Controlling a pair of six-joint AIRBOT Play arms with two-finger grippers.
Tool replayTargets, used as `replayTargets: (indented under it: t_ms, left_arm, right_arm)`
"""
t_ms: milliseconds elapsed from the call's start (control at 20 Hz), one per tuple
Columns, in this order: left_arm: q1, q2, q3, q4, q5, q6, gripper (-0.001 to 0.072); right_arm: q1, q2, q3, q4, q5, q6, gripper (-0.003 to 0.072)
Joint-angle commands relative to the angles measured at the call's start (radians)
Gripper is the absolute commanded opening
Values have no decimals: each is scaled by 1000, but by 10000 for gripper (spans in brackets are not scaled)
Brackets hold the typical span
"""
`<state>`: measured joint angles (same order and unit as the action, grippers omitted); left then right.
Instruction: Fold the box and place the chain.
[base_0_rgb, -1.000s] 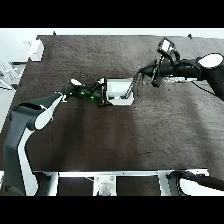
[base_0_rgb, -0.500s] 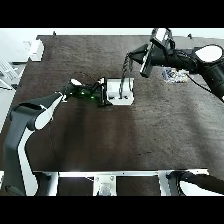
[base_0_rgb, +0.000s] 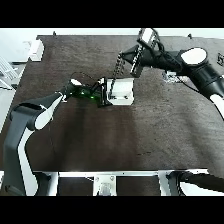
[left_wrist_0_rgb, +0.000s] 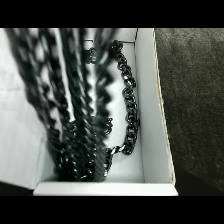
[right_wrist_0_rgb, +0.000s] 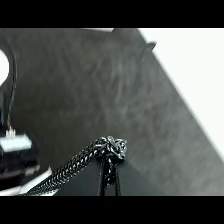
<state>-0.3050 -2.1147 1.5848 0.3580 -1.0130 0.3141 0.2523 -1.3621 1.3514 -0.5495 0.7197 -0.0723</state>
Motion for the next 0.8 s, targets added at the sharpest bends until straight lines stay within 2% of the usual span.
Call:
replayTargets:
  t_ms: [0,450,600,650,700,750]
  left_arm:
    - [1,0,1,0,0,0,473]
    - [1,0,1,0,0,0,474]
    - [1,0,1,0,0,0,473]
    - [1,0,1,0,0,0,473]
    - [1,0,1,0,1,0,473]
    - [1,0,1,0,1,0,473]
  right_arm:
    - [-17,-60,-45,-2,-4,17,9]
    - [-17,-201,-234,0,14,64,8]
    - [-21,-247,-238,0,-1,61,14]
    - [-24,-246,-235,0,-14,61,157]
    - [-31,-244,-223,-1,-14,61,458]
    - [-35,-240,-208,-1,-13,63,537]
